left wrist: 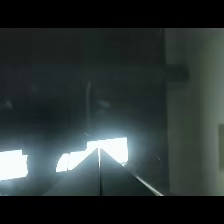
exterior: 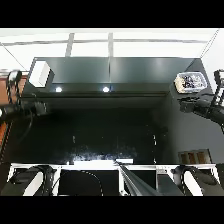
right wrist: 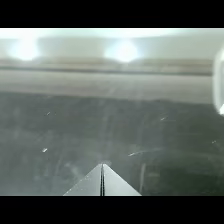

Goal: Fold the box and place the chain.

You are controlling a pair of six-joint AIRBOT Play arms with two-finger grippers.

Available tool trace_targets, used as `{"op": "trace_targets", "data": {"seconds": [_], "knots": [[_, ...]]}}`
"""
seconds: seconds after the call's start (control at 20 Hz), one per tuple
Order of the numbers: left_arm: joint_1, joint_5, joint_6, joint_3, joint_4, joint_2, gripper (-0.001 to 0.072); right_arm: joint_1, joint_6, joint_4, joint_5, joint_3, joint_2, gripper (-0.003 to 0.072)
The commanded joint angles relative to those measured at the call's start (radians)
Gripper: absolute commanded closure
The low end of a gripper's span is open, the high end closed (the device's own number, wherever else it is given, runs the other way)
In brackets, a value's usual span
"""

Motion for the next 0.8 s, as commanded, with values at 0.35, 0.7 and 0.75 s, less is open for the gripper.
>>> {"op": "trace_targets", "data": {"seconds": [0.35,0.7,0.75], "knots": [[-0.012,0.085,0.003,-0.143,-0.016,0.19,0.0683,0.0,-0.011,-0.017,-0.073,-0.029,0.01,0.0671],[-0.012,0.085,0.003,-0.143,-0.016,0.19,0.0683,0.0,-0.011,-0.017,-0.073,-0.029,0.01,0.0671],[-0.012,0.085,0.003,-0.143,-0.016,0.19,0.0683,0.0,-0.011,-0.017,-0.073,-0.029,0.01,0.0671]]}}
